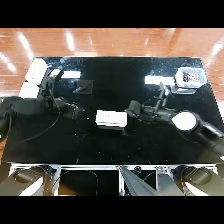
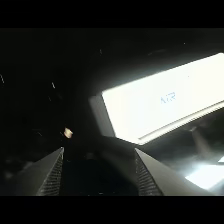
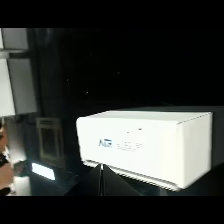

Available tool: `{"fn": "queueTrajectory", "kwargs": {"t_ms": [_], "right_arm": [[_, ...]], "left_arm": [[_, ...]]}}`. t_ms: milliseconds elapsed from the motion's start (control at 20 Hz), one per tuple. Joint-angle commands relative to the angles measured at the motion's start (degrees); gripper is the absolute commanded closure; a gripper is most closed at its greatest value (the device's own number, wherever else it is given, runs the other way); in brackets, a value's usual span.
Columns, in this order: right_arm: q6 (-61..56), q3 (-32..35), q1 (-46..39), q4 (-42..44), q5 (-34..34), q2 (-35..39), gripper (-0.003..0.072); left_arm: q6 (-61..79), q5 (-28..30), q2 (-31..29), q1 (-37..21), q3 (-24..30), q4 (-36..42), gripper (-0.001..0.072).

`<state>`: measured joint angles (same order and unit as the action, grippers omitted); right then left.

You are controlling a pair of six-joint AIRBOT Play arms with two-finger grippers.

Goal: Fold the box and place the chain.

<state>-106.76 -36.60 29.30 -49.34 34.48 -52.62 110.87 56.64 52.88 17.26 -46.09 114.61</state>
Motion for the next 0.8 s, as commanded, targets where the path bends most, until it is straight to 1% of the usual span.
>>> {"fn": "queueTrajectory", "kwargs": {"t_ms": [0, 50, 100, 200, 300, 400, 550, 750], "right_arm": [[2.51, -0.59, -9.66, -7.08, 12.48, 5.14, 0.0655], [2.58, -0.59, -12.68, -9.18, 16.39, 5.92, 0.0656], [3.67, -0.59, -15.06, -10.1, 20.0, 6.19, 0.0655], [6.43, -0.59, -17.92, -11.15, 25.94, 6.16, 0.0655], [6.95, -0.59, -19.15, -13.62, 29.03, 6.16, 0.0655], [6.91, -0.59, -19.34, -15.93, 29.62, 6.16, 0.0655], [5.75, -0.59, -19.34, -16.09, 28.89, 6.16, 0.0655], [4.76, -0.59, -19.34, -16.11, 26.95, 6.14, 0.0655]], "left_arm": [[32.17, 10.56, 8.22, -0.83, -7.54, 7.74, 0.0156], [37.55, 11.87, 10.34, 0.28, -8.92, 9.57, 0.0144], [42.47, 9.79, 11.61, 2.19, -9.68, 8.35, 0.008], [49.55, 3.23, 12.92, 4.98, -9.7, 7.39, 0.0077], [56.26, -0.37, 13.81, 7.67, -9.73, 6.4, 0.0077], [58.73, -0.35, 14.21, 9.86, -9.73, 3.69, 0.0077], [58.9, -0.13, 15.37, 10.29, -9.73, 3.54, 0.0081], [61.11, 2.08, 19.93, 10.1, -9.73, 4.7, 0.0084]]}}
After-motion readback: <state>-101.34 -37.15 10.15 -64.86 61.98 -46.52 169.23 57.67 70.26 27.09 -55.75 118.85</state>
